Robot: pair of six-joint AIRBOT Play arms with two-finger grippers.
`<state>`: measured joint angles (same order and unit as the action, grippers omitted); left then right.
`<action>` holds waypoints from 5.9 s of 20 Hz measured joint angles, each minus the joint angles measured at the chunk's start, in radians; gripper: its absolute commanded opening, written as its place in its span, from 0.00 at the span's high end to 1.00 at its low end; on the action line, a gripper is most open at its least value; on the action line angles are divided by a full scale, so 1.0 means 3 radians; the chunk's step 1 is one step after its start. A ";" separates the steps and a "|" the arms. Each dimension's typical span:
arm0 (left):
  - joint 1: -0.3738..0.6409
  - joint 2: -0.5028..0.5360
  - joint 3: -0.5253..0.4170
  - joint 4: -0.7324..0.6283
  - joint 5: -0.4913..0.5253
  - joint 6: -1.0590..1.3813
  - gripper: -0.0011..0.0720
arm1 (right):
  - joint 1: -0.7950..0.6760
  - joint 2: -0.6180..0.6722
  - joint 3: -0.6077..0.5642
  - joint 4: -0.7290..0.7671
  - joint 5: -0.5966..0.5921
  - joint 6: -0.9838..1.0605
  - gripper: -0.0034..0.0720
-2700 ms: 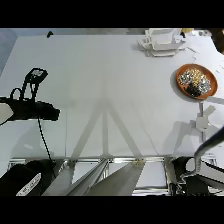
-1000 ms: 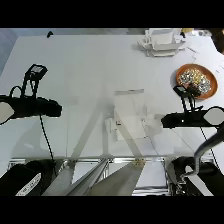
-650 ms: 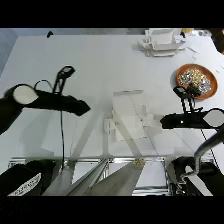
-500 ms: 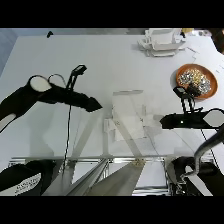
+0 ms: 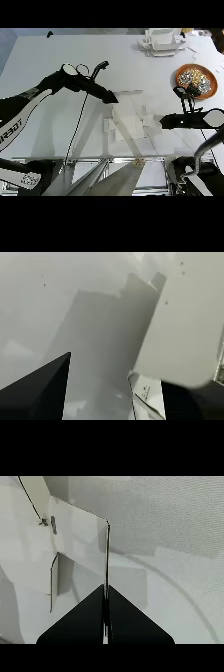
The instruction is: Fold the box and place the chain.
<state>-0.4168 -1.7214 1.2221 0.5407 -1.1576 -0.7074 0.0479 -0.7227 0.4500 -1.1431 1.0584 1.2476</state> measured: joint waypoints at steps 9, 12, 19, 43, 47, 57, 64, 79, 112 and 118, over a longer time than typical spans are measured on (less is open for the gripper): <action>-0.0303 -0.0205 0.0067 0.0036 -0.0270 0.0464 0.80 | 0.0000 -0.0001 0.0000 0.0000 0.0001 0.0000 0.93; -0.0351 -0.0203 0.0070 0.0045 -0.0258 0.0676 0.98 | 0.0000 -0.0001 0.0001 0.0006 0.0004 0.0000 0.93; -0.0375 -0.0001 0.0070 0.0048 -0.0102 0.1394 0.99 | 0.0001 0.0003 0.0095 0.0009 0.0038 0.0001 0.70; -0.0984 0.0838 -0.0941 0.0221 0.1268 0.2032 0.99 | 0.0000 0.0004 0.0909 -0.0043 0.0317 -0.0163 0.69; -0.0922 0.0729 -0.0989 -0.0034 0.1400 0.2408 0.99 | 0.0000 0.0004 0.0909 -0.0013 0.0298 -0.0164 0.69; -0.0879 0.0473 -0.1002 -0.0212 0.1446 0.2922 0.99 | 0.0000 0.0004 0.0909 0.0000 0.0261 -0.0165 0.69; -0.0877 0.0436 -0.1002 -0.0233 0.1427 0.2962 0.98 | 0.0000 0.0004 0.0909 0.0000 0.0258 -0.0164 0.69; -0.0879 0.0432 -0.1002 -0.0219 0.1411 0.2968 0.97 | 0.0278 0.0004 0.0739 0.0268 0.0381 -0.1160 0.93; -0.0880 0.0431 -0.1003 -0.0219 0.1400 0.2968 0.97 | 0.2125 0.0443 -0.0968 -0.0881 -0.1485 -0.2229 0.04; -0.0880 0.0431 -0.1002 -0.0219 0.1400 0.2968 0.97 | 0.2125 0.0603 -0.0969 -0.0891 -0.1331 -0.2074 0.04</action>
<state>-0.6807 -1.5921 0.9215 0.4751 -0.7376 0.1829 0.6853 -0.5419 0.1593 -1.4105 0.6590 0.6254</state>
